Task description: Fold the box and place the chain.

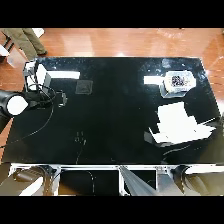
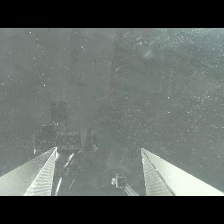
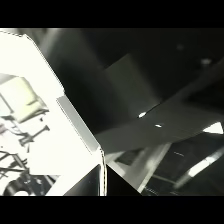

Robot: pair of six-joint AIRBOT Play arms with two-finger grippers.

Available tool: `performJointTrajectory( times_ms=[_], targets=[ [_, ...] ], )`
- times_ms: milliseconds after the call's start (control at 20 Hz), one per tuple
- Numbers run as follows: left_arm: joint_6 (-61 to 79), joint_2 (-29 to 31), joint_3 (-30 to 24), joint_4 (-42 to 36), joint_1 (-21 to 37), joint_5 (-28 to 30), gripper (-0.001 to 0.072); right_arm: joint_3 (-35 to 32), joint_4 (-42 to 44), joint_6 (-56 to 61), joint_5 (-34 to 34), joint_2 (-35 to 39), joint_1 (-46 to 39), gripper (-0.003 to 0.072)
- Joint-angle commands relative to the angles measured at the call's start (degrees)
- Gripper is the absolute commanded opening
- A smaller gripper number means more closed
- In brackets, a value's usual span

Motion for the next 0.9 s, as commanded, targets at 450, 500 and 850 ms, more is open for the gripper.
performJointTrajectory(
  times_ms=[450, 500, 850],
  targets=[
    [0.13, -0.66, 0.0, -6.23, 0.0, 5.16, 0.062, -24.0, 16.92, 7.39, -22.75, 24.17, 16.85, 0.0019],
    [0.13, -1.01, 0.0, -6.93, 0.0, 5.18, 0.062, -26.95, 20.46, 8.0, -25.38, 26.8, 19.3, 0.0019],
    [7.63, -4.15, 0.0, -15.28, 0.02, 5.07, 0.062, -38.49, 38.91, 8.55, -45.97, 40.98, 49.22, 0.0019]
  ],
)
